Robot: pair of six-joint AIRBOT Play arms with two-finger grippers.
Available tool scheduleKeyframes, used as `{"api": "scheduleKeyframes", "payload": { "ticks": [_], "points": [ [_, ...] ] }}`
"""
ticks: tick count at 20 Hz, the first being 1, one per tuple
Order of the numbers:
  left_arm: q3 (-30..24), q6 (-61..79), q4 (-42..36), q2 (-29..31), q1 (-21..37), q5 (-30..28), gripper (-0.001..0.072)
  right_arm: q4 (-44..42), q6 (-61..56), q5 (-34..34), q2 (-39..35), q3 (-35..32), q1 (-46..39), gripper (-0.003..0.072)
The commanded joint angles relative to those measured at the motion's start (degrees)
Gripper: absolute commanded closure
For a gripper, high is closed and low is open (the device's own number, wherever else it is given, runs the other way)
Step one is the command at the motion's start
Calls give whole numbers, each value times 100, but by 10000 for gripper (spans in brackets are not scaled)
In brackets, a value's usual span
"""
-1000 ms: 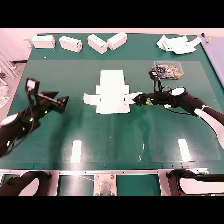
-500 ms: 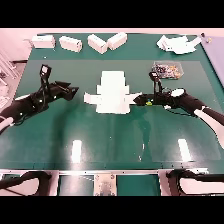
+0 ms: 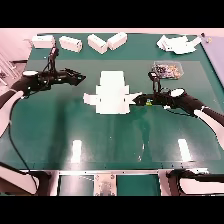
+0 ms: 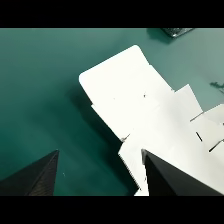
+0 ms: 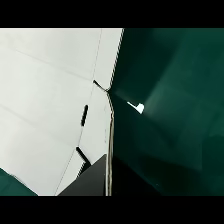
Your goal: Fold the box and place the chain.
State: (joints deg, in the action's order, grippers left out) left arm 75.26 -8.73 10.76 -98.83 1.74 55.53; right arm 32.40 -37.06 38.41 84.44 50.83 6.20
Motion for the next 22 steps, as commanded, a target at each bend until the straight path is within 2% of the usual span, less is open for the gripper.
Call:
{"api": "scheduleKeyframes", "payload": {
  "ticks": [1,3,10,18,22],
  "points": [
    [940,-1403,892,-728,-4,533,122,-22,197,13,-4,7,109,690],
    [1274,-1687,944,-1029,-70,767,122,-24,197,11,-4,7,131,690],
    [2107,-2024,1460,-1692,-713,761,122,-42,107,-28,-4,7,125,690],
    [2212,-2118,1298,-2022,-837,1392,123,-85,109,-98,-4,7,125,689],
    [2260,-1969,1276,-2035,-938,1436,124,-83,111,-98,-4,7,120,689]
  ]
}}
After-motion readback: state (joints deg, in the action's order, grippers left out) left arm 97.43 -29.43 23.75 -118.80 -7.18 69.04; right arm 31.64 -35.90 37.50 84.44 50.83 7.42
